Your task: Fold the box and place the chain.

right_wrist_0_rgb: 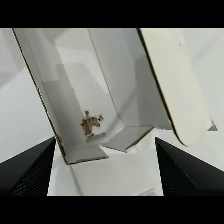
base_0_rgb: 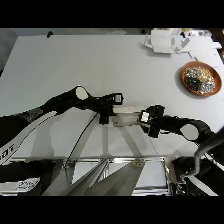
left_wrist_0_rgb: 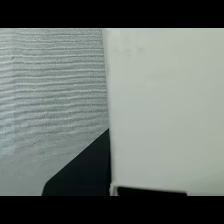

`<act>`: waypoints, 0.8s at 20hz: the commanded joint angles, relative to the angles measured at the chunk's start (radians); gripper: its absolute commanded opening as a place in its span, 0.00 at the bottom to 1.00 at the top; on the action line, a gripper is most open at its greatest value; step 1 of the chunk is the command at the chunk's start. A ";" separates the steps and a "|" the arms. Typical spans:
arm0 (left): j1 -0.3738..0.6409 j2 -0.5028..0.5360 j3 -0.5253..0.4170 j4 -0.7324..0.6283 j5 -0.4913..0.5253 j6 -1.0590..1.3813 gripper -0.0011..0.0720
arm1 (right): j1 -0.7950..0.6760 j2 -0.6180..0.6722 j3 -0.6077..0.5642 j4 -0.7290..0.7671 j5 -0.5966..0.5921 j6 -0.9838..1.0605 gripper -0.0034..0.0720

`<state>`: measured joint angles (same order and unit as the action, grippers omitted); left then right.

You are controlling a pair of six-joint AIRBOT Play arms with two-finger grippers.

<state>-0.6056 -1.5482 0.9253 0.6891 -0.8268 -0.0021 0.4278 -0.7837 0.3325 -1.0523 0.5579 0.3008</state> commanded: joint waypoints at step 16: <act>0.000 0.000 0.000 0.000 0.000 0.001 0.03 | -0.297 -0.222 0.056 0.459 0.214 -0.626 0.97</act>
<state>-0.6056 -1.5486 0.9253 0.6888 -0.8268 -0.0017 0.1650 -0.9668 0.3626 -0.6193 0.7132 -0.2863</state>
